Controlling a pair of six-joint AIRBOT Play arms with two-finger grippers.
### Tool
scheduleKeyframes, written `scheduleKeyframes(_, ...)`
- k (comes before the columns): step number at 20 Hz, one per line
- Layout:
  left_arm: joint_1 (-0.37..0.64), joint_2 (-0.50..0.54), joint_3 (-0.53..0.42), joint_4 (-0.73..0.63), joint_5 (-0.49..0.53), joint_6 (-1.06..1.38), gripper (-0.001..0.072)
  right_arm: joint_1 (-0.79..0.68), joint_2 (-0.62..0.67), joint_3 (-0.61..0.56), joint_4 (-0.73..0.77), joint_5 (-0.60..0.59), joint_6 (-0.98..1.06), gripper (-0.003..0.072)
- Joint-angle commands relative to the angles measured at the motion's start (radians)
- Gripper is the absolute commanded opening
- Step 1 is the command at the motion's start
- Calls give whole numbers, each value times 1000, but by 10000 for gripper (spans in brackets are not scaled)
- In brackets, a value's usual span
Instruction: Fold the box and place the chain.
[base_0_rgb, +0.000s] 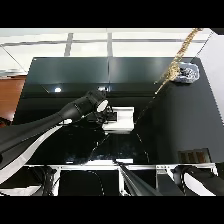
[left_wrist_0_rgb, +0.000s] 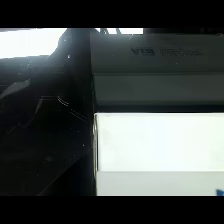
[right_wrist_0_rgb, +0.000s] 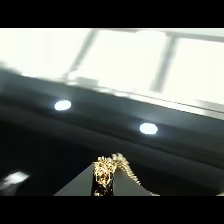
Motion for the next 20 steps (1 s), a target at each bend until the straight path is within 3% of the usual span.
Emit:
scheduleKeyframes(1,1,0,1,0,-1,0,28,57,5,10,104,109,-21,12)
scheduleKeyframes(4,1,0,1,0,-1,0,28,95,6,10,195,234,-48,13)
scheduleKeyframes(20,1,0,1,0,-30,0,28,205,8,10,234,238,-55,13)
